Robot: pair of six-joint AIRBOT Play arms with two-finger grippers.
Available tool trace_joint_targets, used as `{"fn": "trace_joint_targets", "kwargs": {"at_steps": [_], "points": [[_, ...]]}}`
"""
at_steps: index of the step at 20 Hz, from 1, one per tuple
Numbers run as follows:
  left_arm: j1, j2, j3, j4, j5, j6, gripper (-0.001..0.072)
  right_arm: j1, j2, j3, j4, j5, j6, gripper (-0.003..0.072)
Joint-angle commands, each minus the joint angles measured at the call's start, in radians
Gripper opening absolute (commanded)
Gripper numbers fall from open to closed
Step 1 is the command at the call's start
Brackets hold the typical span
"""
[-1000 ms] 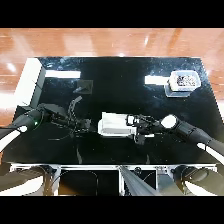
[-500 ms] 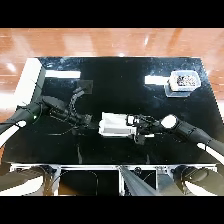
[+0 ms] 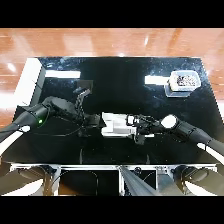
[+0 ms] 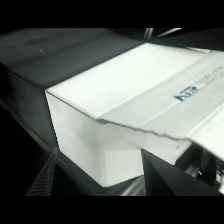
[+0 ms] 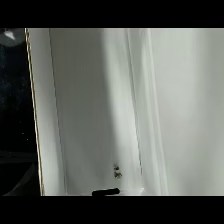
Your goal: Fold the box and place the chain.
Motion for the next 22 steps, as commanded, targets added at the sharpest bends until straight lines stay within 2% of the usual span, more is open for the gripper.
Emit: {"fn": "trace_joint_targets", "kwargs": {"at_steps": [1, 4, 10, 13, 15, 18, 19, 21, 22], "points": [[-0.102, 0.045, 0.001, 0.174, -0.182, -0.194, 0.0613, 0.001, 0.0, 0.0, 0.0, 0.0, 0.0, 0.0488], [-0.192, 0.047, 0.001, 0.323, -0.249, -0.336, 0.0613, 0.001, 0.0, 0.0, 0.0, 0.0, 0.0, 0.0488], [-0.337, 0.046, 0.039, 0.689, -0.259, -0.737, 0.0612, 0.001, -0.001, 0.0, 0.0, 0.0, 0.0, 0.0488], [-0.376, 0.02, 0.114, 0.835, -0.143, -0.896, 0.0606, 0.001, 0.0, 0.0, 0.0, 0.0, 0.0, 0.0488], [-0.39, -0.027, 0.175, 0.841, -0.042, -0.9, 0.0605, 0.001, 0.0, 0.0, 0.0, 0.0, 0.0, 0.0488], [-0.407, -0.103, 0.234, 0.824, 0.006, -0.9, 0.0587, 0.001, 0.0, 0.0, 0.0, 0.0, 0.0, 0.0488], [-0.41, -0.123, 0.245, 0.813, 0.01, -0.9, 0.056, 0.001, 0.0, 0.0, 0.0, 0.0, 0.0, 0.0488], [-0.41, -0.148, 0.257, 0.78, 0.01, -0.897, 0.036, 0.001, 0.0, 0.0, 0.0, 0.0, 0.0, 0.0488], [-0.409, -0.151, 0.257, 0.764, 0.01, -0.887, 0.0299, 0.001, 0.0, 0.0, 0.0, 0.0, 0.0, 0.0488]]}}
